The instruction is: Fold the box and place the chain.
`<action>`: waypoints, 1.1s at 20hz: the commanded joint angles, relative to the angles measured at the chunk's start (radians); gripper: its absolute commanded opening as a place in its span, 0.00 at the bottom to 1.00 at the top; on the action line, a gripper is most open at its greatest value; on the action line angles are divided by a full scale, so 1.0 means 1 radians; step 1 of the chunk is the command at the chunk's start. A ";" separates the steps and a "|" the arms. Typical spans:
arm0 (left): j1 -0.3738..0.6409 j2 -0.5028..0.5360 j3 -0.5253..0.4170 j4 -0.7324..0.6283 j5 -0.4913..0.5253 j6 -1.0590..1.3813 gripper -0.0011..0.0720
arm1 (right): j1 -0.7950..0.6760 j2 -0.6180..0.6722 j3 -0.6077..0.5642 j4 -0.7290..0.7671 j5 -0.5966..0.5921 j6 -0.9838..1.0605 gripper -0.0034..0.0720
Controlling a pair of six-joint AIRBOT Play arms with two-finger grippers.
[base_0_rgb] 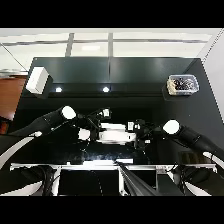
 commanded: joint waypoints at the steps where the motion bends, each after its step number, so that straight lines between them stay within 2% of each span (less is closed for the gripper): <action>1: 0.000 -0.001 -0.015 0.008 0.000 -0.010 0.05 | 0.000 -0.006 0.000 -0.001 -0.004 -0.003 0.97; 22: 0.000 -0.001 -0.016 0.008 -0.001 -0.009 0.05 | 0.000 -0.037 0.000 -0.037 -0.035 -0.003 0.96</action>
